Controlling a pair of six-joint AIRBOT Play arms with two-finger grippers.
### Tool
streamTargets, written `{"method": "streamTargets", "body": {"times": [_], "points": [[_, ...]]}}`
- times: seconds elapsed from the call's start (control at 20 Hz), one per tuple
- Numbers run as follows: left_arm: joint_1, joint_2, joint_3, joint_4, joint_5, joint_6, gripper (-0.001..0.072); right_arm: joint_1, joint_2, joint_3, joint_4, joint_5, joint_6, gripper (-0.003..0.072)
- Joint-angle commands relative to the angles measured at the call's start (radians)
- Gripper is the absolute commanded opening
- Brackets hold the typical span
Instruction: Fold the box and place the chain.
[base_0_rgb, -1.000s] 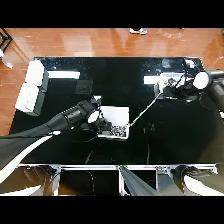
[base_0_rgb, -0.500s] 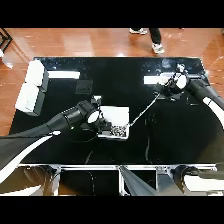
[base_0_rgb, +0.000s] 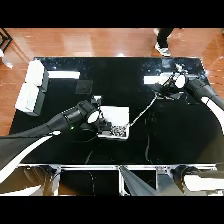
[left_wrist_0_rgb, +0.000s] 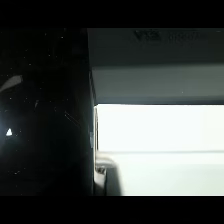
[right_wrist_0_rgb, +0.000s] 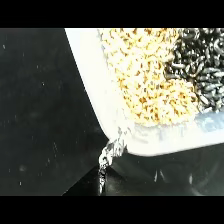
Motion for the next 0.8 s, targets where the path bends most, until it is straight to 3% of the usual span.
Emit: {"method": "streamTargets", "body": {"times": [0.0,0.25,0.5,0.75], "points": [[-0.001,0.000,0.000,-0.001,0.002,0.000,0.0023,-0.001,0.058,0.002,0.006,0.070,-0.107,0.0017],[-0.001,0.000,0.000,-0.001,0.002,0.000,0.0023,-0.001,0.339,0.002,0.068,0.225,-0.342,0.0016],[-0.001,0.000,0.000,-0.001,0.000,0.000,0.0023,0.000,0.640,0.002,0.320,0.428,-0.502,0.0017],[-0.001,0.000,0.000,-0.001,0.003,0.000,0.0022,0.043,0.711,0.001,0.577,0.585,-0.561,0.0018]]}}
